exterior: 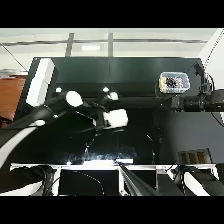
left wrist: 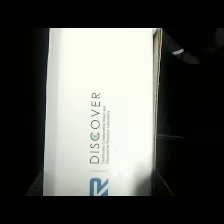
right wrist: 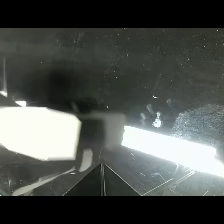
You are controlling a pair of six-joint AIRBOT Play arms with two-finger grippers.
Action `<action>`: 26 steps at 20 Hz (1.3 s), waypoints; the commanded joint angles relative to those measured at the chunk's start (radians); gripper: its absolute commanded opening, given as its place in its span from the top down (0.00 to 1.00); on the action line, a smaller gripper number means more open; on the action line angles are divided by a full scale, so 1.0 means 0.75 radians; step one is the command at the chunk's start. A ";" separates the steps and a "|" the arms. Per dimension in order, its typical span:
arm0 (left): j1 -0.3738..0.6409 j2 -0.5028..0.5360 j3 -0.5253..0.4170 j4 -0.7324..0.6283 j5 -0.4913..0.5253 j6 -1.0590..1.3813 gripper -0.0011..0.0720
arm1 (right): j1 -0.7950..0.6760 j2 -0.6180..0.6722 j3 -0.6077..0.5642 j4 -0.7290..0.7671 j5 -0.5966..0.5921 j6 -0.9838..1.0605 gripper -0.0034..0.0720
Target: Fold the box and place the chain.
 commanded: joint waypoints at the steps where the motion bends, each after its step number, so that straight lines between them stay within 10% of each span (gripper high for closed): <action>1: 0.282 0.106 0.001 0.172 -0.328 -0.274 0.66 | 0.000 0.001 0.000 0.000 0.000 -0.009 0.92; 5: 0.673 0.185 -0.010 0.309 -0.521 -0.419 0.66 | 0.000 0.001 0.000 0.001 0.000 -0.025 0.92; 13: 1.379 0.319 -0.122 0.339 -0.458 -0.523 0.64 | 0.000 0.001 0.000 0.000 0.003 -0.055 0.92; 26: 1.625 0.320 -0.207 0.406 -0.213 -0.336 0.58 | 0.000 0.001 0.000 0.001 0.021 -0.042 0.92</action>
